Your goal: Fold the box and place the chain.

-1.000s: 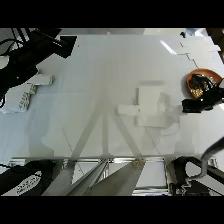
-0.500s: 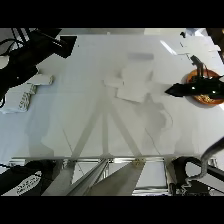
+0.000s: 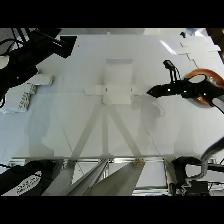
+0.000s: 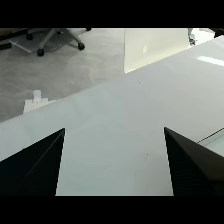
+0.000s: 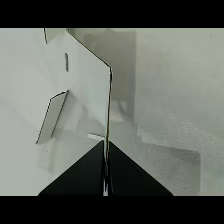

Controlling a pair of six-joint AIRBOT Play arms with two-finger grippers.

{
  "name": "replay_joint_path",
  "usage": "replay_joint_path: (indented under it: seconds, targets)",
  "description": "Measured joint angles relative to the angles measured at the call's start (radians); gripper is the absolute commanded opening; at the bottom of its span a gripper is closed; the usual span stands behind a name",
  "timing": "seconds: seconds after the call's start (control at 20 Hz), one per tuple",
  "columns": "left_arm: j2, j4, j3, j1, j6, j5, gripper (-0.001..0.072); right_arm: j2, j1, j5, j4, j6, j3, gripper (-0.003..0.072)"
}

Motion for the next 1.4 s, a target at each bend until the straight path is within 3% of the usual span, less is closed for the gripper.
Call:
replay_joint_path:
  seconds: [0.35, 0.95, 1.4]
  targets:
    - [0.0, 0.0, 0.0, 0.0, 0.0, 0.0, 0.0699, -0.014, 0.025, -0.095, 0.0, -0.064, 0.0, 0.0011]
    - [0.0, -0.002, 0.0, 0.0, 0.0, -0.003, 0.0699, -0.015, 0.027, -0.107, -0.007, -0.075, 0.0, 0.0011]
    - [-0.021, 0.016, 0.009, 0.001, -0.052, -0.125, 0.0697, -0.015, 0.027, -0.108, -0.008, -0.076, 0.0, 0.0011]
